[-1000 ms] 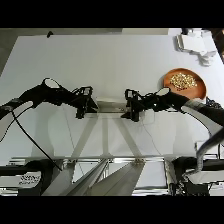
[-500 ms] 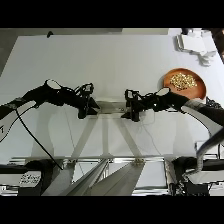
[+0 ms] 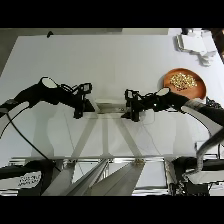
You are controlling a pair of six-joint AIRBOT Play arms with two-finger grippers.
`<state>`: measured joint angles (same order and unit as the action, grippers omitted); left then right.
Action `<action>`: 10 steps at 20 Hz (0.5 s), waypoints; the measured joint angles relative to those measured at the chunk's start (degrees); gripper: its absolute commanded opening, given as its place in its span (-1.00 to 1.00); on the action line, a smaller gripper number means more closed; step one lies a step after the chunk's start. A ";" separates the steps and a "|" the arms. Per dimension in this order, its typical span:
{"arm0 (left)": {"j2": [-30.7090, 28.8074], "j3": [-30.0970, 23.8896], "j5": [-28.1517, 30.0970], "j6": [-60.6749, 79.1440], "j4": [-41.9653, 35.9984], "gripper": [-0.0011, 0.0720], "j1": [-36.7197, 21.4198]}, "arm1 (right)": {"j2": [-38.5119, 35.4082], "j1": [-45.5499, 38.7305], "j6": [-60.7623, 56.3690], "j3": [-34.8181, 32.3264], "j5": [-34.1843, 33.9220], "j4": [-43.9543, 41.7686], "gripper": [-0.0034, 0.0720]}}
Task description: Fold the box and place the chain.
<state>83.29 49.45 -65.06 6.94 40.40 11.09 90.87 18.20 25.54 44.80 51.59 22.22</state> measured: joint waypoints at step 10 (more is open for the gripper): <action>-10.14 0.00 1.14 -44.48 12.44 -0.94 -8.24 | 0.00 0.00 -0.02 0.00 0.02 0.00 0.16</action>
